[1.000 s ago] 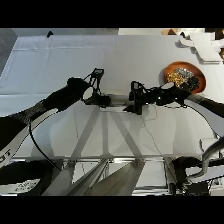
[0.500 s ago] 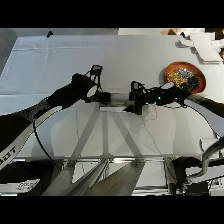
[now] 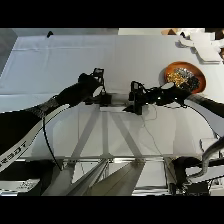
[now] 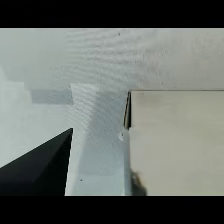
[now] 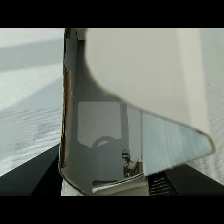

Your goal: Fold the box and place the chain.

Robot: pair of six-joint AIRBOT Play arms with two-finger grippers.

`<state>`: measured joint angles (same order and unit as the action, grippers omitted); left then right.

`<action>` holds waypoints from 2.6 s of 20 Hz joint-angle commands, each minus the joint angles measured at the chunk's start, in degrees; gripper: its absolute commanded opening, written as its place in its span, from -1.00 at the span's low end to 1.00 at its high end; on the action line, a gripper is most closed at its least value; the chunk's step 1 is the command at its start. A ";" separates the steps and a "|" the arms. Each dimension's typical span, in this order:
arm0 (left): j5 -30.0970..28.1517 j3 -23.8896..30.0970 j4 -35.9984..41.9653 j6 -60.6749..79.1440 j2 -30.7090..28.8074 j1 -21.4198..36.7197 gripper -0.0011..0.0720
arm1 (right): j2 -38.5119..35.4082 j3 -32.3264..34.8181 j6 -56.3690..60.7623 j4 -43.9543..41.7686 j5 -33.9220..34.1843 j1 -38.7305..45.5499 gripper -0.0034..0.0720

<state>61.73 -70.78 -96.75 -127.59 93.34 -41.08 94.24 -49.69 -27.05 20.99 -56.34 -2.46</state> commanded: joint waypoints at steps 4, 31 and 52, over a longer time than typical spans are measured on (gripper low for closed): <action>-3.67 -0.44 0.28 -0.13 0.39 -1.44 0.55 | 0.00 0.02 0.00 -0.02 -0.02 0.02 0.31; 0.94 -0.44 1.36 0.04 2.12 -1.68 -0.35 | 0.00 0.02 0.00 -0.02 -0.02 0.02 0.31; 14.21 -0.26 36.37 58.80 -10.80 17.66 0.11 | 0.00 0.02 0.00 -0.02 -0.02 0.02 0.31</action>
<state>73.87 -71.13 -66.24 -86.67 82.89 -27.64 94.26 -49.69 -27.03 20.99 -56.36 -2.46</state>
